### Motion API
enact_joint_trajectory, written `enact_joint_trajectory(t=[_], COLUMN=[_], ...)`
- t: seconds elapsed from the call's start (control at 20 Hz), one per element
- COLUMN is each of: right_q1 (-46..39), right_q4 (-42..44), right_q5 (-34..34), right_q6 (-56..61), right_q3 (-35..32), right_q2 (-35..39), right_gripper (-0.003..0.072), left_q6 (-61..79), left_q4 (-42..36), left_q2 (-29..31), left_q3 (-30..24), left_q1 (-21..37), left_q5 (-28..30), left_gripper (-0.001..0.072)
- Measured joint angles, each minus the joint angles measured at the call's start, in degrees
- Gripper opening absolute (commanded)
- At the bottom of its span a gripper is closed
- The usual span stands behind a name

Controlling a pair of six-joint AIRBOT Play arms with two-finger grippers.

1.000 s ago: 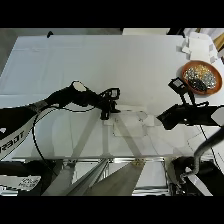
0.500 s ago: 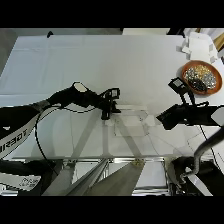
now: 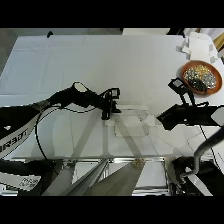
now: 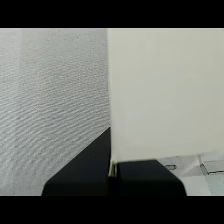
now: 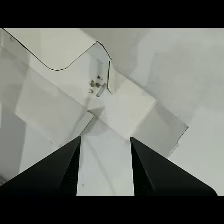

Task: Fold the box and place the chain.

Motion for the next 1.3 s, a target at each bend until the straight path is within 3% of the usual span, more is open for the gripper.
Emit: enact_joint_trajectory(t=[0.05,0.15,0.4,0.45,0.55,0.65,0.8,0.9,1.3], right_q1=[0.0,0.0,0.0,0.0,0.7,1.8,2.8,3.7,12.9], right_q4=[0.0,0.0,3.5,5.0,7.1,8.0,7.6,6.6,4.0], right_q5=[0.1,0.6,-0.1,-0.1,0.4,0.8,0.9,-0.2,-17.3], right_q6=[-0.6,-2.4,-16.3,-20.4,-27.0,-30.9,-35.1,-37.8,-45.9], right_q3=[0.0,0.0,-3.8,-5.1,-6.8,-7.6,-8.3,-8.9,-19.6], right_q2=[0.0,0.0,-0.6,-1.2,-2.5,-3.3,-3.8,-3.8,4.7], right_gripper=[0.0063,0.0016,0.0022,0.0069,0.0372,0.0595,0.062,0.0686,0.0686], left_q6=[0.0,0.0,0.0,0.0,0.0,0.0,0.0,0.0,0.0], left_q4=[0.0,0.0,0.1,0.1,0.1,0.1,0.1,0.1,0.1], left_q2=[0.0,0.0,0.0,0.0,0.0,0.0,0.0,0.0,0.0], left_q3=[0.0,0.0,0.0,0.0,0.0,0.0,0.0,0.0,0.0], left_q1=[0.0,0.0,0.0,0.0,0.0,0.0,0.0,0.0,0.0], left_q5=[0.0,0.0,0.0,0.0,0.0,-0.1,-0.2,-0.2,-0.2], left_gripper=[0.0013,0.0013,0.0013,0.0013,0.0013,0.0013,0.0013,0.0013,0.0013])
